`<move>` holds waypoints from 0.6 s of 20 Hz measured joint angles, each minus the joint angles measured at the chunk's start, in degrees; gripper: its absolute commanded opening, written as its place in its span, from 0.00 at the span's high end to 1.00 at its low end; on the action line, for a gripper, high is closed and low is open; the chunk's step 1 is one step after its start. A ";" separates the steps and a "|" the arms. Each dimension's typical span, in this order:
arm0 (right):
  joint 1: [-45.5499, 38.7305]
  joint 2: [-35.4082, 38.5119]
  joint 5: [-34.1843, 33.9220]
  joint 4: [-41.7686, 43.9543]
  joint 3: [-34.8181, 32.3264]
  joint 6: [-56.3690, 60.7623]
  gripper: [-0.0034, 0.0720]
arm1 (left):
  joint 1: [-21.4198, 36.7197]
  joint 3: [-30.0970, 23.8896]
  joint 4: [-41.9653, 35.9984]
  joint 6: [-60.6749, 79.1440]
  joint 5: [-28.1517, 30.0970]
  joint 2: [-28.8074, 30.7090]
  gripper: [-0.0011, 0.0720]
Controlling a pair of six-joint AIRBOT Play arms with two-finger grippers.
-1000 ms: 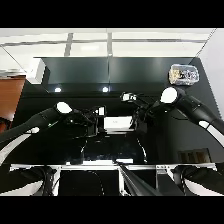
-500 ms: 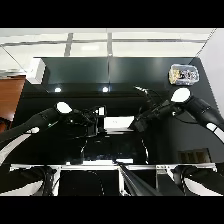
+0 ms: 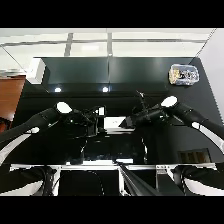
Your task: Fold the box and place the chain.
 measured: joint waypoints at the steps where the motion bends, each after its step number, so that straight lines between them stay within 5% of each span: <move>1: 0.04 -0.22 -0.42 -0.59 0.00 0.37 0.94 | 0.00 0.00 0.02 0.00 0.00 0.00 0.44; 12: -2.49 1.46 1.11 -3.89 1.40 -1.88 0.93 | 0.02 0.00 0.00 0.04 0.02 0.00 0.44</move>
